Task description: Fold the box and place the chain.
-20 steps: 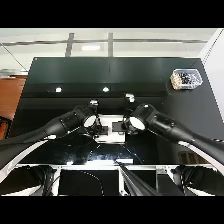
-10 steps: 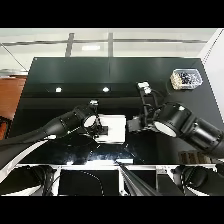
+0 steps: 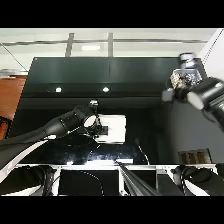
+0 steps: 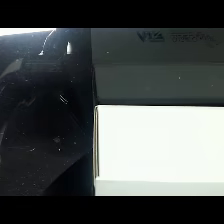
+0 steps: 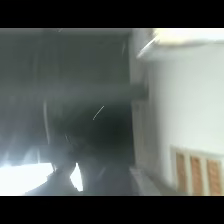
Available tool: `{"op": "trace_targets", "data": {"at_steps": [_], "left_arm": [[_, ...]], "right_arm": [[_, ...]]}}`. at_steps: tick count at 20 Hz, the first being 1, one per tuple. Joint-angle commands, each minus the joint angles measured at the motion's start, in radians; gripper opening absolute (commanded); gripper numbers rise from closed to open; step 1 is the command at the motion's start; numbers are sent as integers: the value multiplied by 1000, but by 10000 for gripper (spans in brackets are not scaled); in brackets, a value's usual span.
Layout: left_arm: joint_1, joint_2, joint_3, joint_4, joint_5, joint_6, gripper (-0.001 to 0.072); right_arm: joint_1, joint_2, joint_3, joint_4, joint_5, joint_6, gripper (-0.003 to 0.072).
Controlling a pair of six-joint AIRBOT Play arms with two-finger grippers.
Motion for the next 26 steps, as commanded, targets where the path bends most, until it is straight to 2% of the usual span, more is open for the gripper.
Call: {"op": "trace_targets", "data": {"at_steps": [1, 3, 5, 8, 10, 12, 16, 19, 26], "left_arm": [[0, 0, 0, -7, -2, 0, 32], [0, 0, 0, -6, -1, 0, 32], [0, 0, 0, -6, 0, 0, 32], [0, 0, 0, -7, 0, 0, 32], [0, 0, 0, -9, 0, 0, 32], [0, 0, 0, -9, 0, 0, 32], [0, 0, 0, -10, -2, 0, 32], [0, 0, 0, -10, 2, 0, 32], [0, 0, 0, -10, 0, 0, 32]], "right_arm": [[-245, -32, 6, 28, -272, -13, 675], [-341, -108, 58, 151, -339, -14, 675], [-422, -240, 174, 275, -340, -27, 674], [-503, -456, 406, 423, -225, -23, 674], [-530, -595, 554, 500, -128, -24, 711], [-551, -681, 634, 589, -116, -30, 710], [-593, -743, 650, 593, -122, 174, 700], [-626, -781, 650, 594, -77, 201, 699], [-615, -849, 651, 679, -116, 196, 689]]}}
